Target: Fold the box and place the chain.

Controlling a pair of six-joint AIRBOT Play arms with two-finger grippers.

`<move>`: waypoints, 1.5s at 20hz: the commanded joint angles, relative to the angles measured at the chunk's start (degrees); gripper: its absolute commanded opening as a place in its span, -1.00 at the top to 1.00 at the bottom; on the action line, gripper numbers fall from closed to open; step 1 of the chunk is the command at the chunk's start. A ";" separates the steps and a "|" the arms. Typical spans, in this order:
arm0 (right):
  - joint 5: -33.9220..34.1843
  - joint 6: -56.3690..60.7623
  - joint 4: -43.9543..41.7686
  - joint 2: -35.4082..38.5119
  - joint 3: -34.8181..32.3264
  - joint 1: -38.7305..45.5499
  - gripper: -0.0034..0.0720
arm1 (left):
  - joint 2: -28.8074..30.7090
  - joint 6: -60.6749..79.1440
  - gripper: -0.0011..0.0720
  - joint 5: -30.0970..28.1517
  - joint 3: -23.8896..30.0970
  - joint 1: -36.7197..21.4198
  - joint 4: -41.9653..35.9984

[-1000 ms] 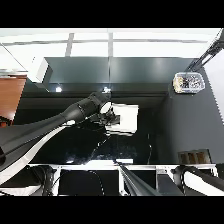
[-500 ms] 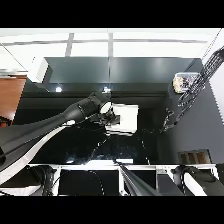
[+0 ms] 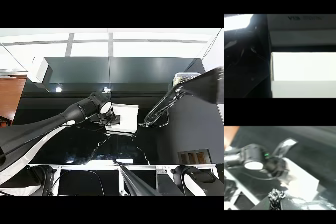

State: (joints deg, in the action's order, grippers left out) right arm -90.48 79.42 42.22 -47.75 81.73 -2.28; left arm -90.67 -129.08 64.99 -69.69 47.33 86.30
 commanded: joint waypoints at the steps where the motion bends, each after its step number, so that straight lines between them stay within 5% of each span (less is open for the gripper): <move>1: 6.40 -1.88 -4.74 -0.28 -8.00 -4.66 0.86 | 0.02 0.02 0.89 -0.02 0.02 0.00 0.04; 8: 20.81 -3.41 -4.59 -4.42 -22.82 -11.98 0.86 | 0.02 0.02 0.89 -0.02 0.02 0.00 0.04; 18: 30.58 -3.17 0.55 -7.80 -38.25 -15.76 0.85 | 0.02 0.02 0.89 -0.02 0.02 0.00 0.04; 19: 32.04 -3.17 0.48 -7.82 -39.30 -15.76 0.73 | 0.02 0.02 0.89 -0.02 0.02 0.00 0.04; 21: 32.44 -3.19 1.27 -7.74 -39.47 -15.08 -0.21 | 0.02 0.02 0.89 -0.07 0.02 0.00 0.07; 28: 21.51 -6.45 14.86 3.32 -38.75 -1.73 -0.21 | 0.02 0.02 0.89 -0.04 0.02 0.00 0.04; 29: 24.39 -8.83 14.75 7.06 -42.25 -1.84 -0.33 | 0.02 0.02 0.89 -0.04 0.02 0.00 0.04; 30: 27.71 -9.90 14.67 9.86 -46.27 -2.16 -0.92 | 0.02 0.02 0.89 -0.04 0.02 0.00 0.02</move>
State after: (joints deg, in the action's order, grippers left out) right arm -66.24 73.45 53.08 -44.91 41.15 -6.26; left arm -90.67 -129.05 64.95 -69.69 47.33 86.35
